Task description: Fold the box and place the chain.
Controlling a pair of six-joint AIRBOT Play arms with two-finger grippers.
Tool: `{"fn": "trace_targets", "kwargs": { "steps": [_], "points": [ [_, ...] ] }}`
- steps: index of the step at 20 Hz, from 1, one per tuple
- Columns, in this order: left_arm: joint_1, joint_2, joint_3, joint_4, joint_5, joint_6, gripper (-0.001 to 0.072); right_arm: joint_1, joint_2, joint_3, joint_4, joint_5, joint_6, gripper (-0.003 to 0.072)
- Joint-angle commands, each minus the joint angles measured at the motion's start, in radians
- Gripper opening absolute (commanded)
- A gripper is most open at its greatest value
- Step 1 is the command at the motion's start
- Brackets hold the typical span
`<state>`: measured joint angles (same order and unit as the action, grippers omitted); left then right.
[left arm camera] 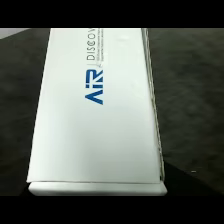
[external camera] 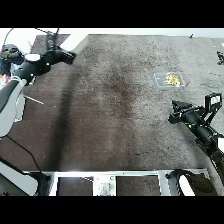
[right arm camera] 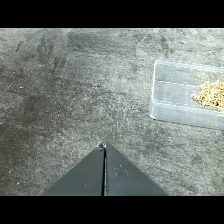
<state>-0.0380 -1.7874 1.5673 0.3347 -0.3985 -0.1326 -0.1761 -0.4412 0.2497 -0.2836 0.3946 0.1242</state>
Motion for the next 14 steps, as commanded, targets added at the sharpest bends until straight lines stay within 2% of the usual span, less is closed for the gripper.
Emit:
{"fn": "trace_targets", "kwargs": {
  "steps": [1,4,7,14],
  "points": [
    [0.068,0.066,-0.137,0.059,0.256,-0.138,0.0005,0.000,0.001,0.000,0.000,-0.027,0.000,0.0013],
    [0.143,0.066,-0.248,0.059,0.245,-0.190,0.0005,0.000,0.001,-0.001,0.000,-0.060,0.000,0.0012],
    [0.196,0.066,-0.318,0.059,0.240,-0.187,0.0005,0.000,0.001,-0.001,0.000,-0.071,0.000,0.0013],
    [0.208,0.028,-0.351,0.059,0.269,-0.182,0.0006,0.000,0.001,0.000,0.000,-0.070,0.000,0.0012]
  ]
}}
